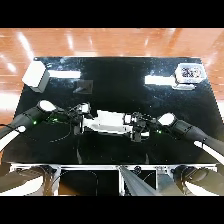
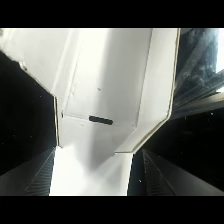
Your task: Fold the box and place the chain.
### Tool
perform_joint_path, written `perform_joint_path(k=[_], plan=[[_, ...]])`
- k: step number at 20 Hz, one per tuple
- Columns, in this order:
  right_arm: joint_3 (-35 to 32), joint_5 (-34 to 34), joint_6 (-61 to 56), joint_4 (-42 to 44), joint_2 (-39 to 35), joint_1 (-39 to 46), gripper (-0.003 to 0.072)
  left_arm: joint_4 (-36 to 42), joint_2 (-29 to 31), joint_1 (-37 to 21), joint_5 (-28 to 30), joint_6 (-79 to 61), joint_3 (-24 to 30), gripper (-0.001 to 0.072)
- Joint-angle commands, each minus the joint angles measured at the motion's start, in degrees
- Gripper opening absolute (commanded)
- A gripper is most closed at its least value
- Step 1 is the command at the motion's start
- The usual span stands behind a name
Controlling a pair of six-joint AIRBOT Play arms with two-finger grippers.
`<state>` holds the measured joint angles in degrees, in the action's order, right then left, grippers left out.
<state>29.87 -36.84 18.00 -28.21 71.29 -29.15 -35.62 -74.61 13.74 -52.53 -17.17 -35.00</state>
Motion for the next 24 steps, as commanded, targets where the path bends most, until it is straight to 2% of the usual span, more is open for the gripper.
perform_joint_path(k=[1,8,10,12,14,23,24], plan=[[0.0,0.0,0.0,0.0,0.0,0.0,0.0623,1.8,-0.6,0.4,0.5,0.0,0.0,0.061],[0.0,0.0,0.0,0.0,0.0,0.0,0.0623,3.1,-0.6,1.4,1.1,0.0,0.0,0.0588],[0.0,0.0,0.0,0.0,0.0,0.0,0.0623,1.7,-0.6,1.9,1.0,-0.2,0.0,0.052],[0.0,0.0,0.0,0.0,0.0,0.0,0.0623,-1.0,-0.6,2.2,1.4,-0.4,0.0,0.0516],[0.0,0.0,0.0,0.0,0.0,0.0,0.0623,-0.9,-0.6,2.2,1.5,-0.4,0.0,0.0425],[0.0,0.0,0.0,0.0,0.0,0.0,0.0623,1.2,-0.6,4.3,4.6,-0.4,0.0,0.0419],[0.0,0.0,0.0,0.0,0.0,0.0,0.0623,1.4,-0.6,4.3,4.6,-0.4,0.0,0.0392]])
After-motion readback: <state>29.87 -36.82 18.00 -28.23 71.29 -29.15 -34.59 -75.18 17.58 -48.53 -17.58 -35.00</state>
